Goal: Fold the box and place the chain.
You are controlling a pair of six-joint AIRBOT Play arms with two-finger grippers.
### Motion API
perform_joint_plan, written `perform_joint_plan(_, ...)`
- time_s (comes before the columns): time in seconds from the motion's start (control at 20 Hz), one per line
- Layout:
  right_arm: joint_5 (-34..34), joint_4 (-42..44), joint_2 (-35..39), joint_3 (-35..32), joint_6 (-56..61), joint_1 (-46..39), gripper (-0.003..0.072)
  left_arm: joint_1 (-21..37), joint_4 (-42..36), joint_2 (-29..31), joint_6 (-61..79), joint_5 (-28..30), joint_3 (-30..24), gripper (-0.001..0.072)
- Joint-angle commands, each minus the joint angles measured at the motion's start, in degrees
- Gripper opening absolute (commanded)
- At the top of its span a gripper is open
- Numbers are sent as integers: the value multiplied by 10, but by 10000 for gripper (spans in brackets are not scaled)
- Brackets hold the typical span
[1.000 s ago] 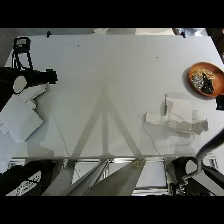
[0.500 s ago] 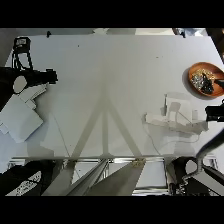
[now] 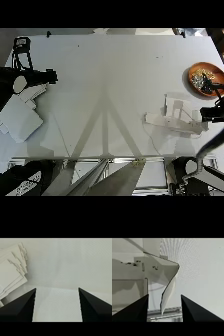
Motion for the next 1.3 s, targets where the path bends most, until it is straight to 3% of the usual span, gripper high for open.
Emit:
perform_joint_plan(0.0, -4, -23, -34, -1, 14, 0, 157, 0, 0, 0, 0, 0, 0, 569)
perform_joint_plan(0.05, -7, -21, -34, 0, 9, 0, 18, 0, 0, 0, 0, 0, 0, 569)
perform_joint_plan(0.3, 6, 29, -23, 0, -11, 1, 15, 0, 0, 0, 0, 0, 0, 569)
perform_joint_plan(0.75, -11, 332, 73, 0, -203, 69, 14, 0, 0, 0, 0, 0, 0, 569)
perform_joint_plan(1.05, -124, 563, 75, 0, -308, 106, 14, 1, 0, 0, 0, 0, 0, 569)
perform_joint_plan(1.25, -240, 591, 64, -2, -340, 144, 13, 1, 0, 0, 0, 0, 0, 569)
